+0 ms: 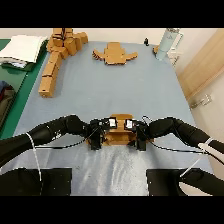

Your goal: Fold the box.

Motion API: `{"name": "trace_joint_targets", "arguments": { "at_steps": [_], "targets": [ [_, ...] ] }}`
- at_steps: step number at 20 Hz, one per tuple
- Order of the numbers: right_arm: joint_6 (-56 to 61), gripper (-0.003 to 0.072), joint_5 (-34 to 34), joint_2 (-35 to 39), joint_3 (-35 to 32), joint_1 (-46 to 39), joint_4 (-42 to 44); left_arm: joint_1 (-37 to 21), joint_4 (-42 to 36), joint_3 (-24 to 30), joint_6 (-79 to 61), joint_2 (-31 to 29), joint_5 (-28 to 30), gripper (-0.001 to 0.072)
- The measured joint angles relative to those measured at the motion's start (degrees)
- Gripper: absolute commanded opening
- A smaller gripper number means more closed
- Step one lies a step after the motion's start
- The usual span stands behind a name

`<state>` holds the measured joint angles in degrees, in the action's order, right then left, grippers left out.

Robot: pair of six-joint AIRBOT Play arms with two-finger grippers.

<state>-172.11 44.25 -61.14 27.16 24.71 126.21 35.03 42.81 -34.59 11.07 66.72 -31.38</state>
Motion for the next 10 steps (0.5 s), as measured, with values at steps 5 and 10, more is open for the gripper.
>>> {"name": "trace_joint_targets", "arguments": {
  "at_steps": [5,10],
  "targets": [
    [-0.02,0.0502,0.02,0.0,0.0,0.0,0.0,0.72,-6.23,-0.04,-6.16,0.48,-0.02,0.0238],
    [-0.02,0.0502,0.02,0.0,0.0,0.0,0.0,1.01,-8.72,-0.04,-8.44,1.66,1.27,0.0237]
  ]
}}
